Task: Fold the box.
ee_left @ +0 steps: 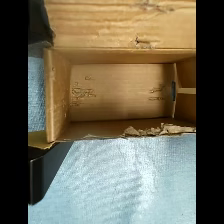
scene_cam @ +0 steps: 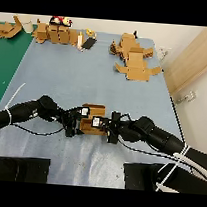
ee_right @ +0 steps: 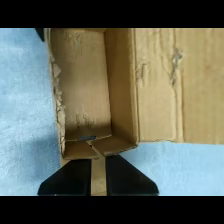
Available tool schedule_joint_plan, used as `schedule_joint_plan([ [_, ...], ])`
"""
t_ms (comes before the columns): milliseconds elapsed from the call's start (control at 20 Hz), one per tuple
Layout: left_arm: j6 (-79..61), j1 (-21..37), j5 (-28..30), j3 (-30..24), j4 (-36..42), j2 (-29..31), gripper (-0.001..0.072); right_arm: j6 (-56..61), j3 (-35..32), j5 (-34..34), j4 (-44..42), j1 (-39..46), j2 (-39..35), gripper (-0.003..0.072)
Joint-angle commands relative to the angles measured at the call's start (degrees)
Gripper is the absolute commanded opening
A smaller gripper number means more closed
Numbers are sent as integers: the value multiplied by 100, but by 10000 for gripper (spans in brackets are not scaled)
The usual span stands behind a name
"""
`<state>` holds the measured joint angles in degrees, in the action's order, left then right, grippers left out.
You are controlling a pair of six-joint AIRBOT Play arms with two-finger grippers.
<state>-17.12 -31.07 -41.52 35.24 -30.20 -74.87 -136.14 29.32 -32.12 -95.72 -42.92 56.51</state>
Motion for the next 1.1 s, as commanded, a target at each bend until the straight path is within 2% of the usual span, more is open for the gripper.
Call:
schedule_joint_plan([
  [0, 7, -2, 0, 4, 2, 4, 399, 0, 0, 304, -42, -7, 52, 123],
  [350, 7, -2, -2, 4, 2, 4, 399, -44, 0, 568, -293, -79, 282, 126],
  [400, 7, -2, 0, 4, 0, 4, 399, -44, 0, 568, -317, -79, 282, 197],
  [450, 7, -2, 0, 4, 0, 4, 399, -44, 0, 568, -334, -79, 284, 343],
  [500, 7, -2, 0, 4, 0, 4, 399, -44, 0, 562, -337, -79, 282, 398],
  [550, 7, -2, 0, 4, 0, 4, 399, -44, 0, 553, -337, -79, 282, 399],
  [650, 7, -2, 0, 4, 2, 4, 399, -44, 0, 551, -382, -79, 293, 459],
  [900, 7, -2, -2, 4, 0, 4, 399, 111, 0, 236, -461, -63, 306, 459],
  [1050, 7, -2, 0, 4, 0, 4, 399, 1054, 39, -411, -391, -63, -50, 444],
])
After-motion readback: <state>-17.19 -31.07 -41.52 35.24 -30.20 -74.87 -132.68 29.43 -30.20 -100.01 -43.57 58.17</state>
